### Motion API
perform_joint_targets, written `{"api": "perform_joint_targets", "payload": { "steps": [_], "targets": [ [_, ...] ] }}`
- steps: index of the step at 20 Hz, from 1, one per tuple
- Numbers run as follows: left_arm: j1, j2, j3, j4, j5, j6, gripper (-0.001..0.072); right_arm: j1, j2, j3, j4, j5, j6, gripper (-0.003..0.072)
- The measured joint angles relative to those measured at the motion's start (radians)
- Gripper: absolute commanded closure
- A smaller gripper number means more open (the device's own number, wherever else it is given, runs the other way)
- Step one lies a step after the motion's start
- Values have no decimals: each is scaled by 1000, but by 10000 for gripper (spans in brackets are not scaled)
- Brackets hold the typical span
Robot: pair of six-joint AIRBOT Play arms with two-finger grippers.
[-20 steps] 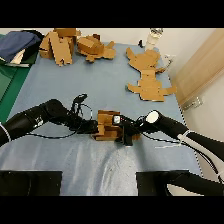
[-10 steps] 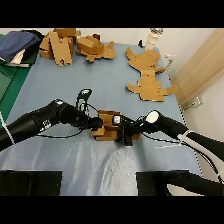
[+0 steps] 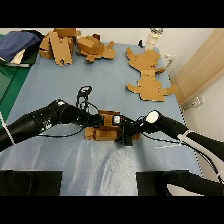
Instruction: Fold the box.
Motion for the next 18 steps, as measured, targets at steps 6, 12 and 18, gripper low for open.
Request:
{"api": "perform_joint_targets", "payload": {
  "steps": [6,12,18],
  "targets": [
    [55,114,2,130,-122,-78,315,0,0,0,0,0,0,144],
    [165,200,-26,331,-383,-281,317,0,0,0,0,1,0,144],
    [190,117,-60,256,-368,-340,318,0,0,0,0,1,0,144]
  ]
}}
